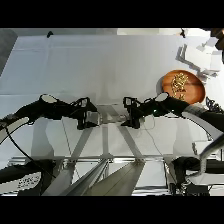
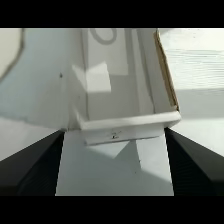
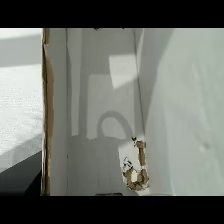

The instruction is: Fold the box and place the chain.

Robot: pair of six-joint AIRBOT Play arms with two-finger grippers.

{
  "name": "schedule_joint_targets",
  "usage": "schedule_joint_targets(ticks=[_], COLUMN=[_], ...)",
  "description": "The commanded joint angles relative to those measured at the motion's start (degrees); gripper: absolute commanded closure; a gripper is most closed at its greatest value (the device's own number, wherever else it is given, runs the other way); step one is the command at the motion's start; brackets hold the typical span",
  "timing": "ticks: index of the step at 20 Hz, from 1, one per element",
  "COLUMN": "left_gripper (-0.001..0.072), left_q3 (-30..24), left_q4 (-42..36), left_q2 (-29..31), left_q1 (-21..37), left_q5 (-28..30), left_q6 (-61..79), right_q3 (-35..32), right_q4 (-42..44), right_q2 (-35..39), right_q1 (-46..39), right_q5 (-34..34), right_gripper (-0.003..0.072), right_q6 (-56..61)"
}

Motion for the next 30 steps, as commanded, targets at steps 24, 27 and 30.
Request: schedule_joint_targets(ticks=[24,27,30], left_gripper=[0.0011,0.0011,0.0012], left_q3=[-0.02,-0.02,-0.02], left_q4=[-3.45,-2.34,-0.85], left_q2=[-2.23,-2.19,-2.19], left_q1=[-4.94,-5.81,-6.6], left_q5=[8.74,9.16,9.18], left_q6=[-2.23,-2.34,-2.34], right_q3=[0.0,0.0,0.0], right_q4=[-0.17,-0.17,-0.17], right_q2=[0.0,0.0,0.0], right_q1=[0.0,0.0,0.0], right_q5=[0.0,0.0,0.0], right_gripper=[0.0162,0.0162,0.0162], right_q6=[-0.11,-0.13,-0.11])
